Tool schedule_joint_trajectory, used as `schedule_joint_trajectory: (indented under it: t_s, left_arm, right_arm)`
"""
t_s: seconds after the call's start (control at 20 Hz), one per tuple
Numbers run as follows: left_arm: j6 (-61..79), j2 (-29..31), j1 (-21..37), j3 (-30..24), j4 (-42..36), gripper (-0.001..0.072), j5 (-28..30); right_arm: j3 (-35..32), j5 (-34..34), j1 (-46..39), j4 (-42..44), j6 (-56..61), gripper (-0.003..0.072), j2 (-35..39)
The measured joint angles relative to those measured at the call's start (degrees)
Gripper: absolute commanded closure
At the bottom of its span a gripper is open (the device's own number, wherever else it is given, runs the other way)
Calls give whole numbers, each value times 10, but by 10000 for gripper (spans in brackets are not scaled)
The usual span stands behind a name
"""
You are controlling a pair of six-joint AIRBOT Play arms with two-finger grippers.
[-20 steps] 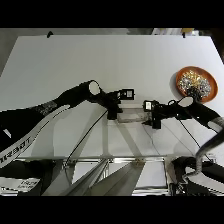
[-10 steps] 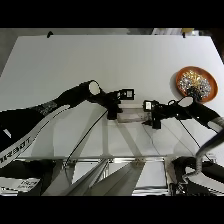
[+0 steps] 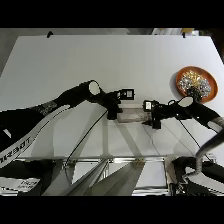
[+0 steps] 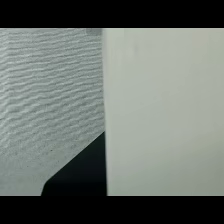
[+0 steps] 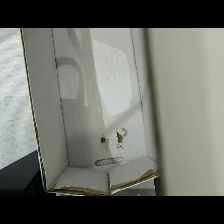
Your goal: Fold the box and place the chain.
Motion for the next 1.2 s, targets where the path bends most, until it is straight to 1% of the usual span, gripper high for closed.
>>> schedule_joint_trajectory:
  t_s: [0.05, 0.1, 0.15, 0.25, 0.4, 0.45, 0.5, 0.6, 0.75, 0.9, 1.05, 1.2]
  left_arm:
    - [0, 0, 0, 0, 0, 606, 0]
    - [2, 0, 1, -1, 3, 457, -4]
    - [1, 3, 2, -1, 5, 403, -9]
    - [-4, 10, 5, -1, 18, 403, -20]
    - [-34, 29, 16, -1, 60, 403, -42]
    - [-46, 37, 19, -1, 73, 409, -50]
    - [-59, 45, 24, -1, 87, 441, -58]
    - [-88, 65, 35, -1, 110, 700, -78]
    - [-127, 99, 41, -1, 127, 707, -127]
    - [-160, 117, 21, -1, 131, 707, -165]
    - [-179, 123, -20, -1, 123, 707, -161]
    - [-190, 126, -60, -1, 107, 707, -102]
  right_arm:
    - [0, 0, 0, 0, 0, 289, 0]
    - [0, -2, 0, 2, 1, 289, -1]
    - [0, -1, 1, 3, 1, 289, -1]
    - [0, 0, 1, 1, 0, 289, -1]
    - [0, 0, 1, 0, 0, 289, -1]
    - [0, 0, 1, 0, 0, 289, -1]
    - [0, 0, 1, 0, 0, 289, -1]
    - [0, 0, 1, 0, 0, 289, -1]
    - [0, 0, 1, 0, 0, 289, -1]
    - [0, 0, 1, 0, 0, 289, -1]
    - [0, 0, 1, 0, 0, 289, -1]
    - [0, 2, 0, 0, 0, 289, -1]
